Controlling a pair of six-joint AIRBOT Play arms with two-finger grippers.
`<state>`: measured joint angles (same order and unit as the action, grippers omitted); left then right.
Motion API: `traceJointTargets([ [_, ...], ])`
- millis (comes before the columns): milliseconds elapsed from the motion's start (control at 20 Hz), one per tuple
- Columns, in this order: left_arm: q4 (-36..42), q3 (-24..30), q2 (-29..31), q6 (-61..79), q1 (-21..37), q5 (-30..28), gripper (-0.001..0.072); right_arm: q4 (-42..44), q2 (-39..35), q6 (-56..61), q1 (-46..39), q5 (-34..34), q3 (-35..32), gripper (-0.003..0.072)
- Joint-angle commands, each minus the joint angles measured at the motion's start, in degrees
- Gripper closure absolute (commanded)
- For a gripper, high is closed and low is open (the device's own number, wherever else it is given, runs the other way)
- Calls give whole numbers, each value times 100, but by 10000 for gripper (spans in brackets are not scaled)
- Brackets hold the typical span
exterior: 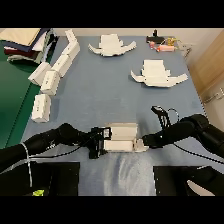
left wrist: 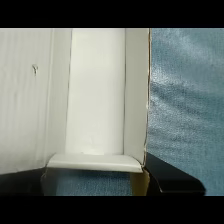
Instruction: Fold the box.
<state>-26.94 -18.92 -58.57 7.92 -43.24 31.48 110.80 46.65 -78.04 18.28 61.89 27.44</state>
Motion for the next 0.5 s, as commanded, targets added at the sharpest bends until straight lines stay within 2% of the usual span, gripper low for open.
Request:
traceJointTargets([
  [0,-2,-7,0,2,2,0,191,358,-101,-267,-9,-96,184,663],
  [50,-2,-7,-2,2,0,0,191,367,-101,-284,-9,-101,201,591],
  [100,-2,-7,-2,2,0,0,191,387,-101,-302,-9,-98,208,476],
  [150,-2,-7,0,2,0,0,191,417,-101,-302,-9,-98,208,329],
  [200,-2,-7,-2,2,0,0,191,461,-101,-304,-9,-101,208,283],
  [450,-2,-7,-2,2,0,0,191,702,-96,-317,-9,-118,208,283],
])
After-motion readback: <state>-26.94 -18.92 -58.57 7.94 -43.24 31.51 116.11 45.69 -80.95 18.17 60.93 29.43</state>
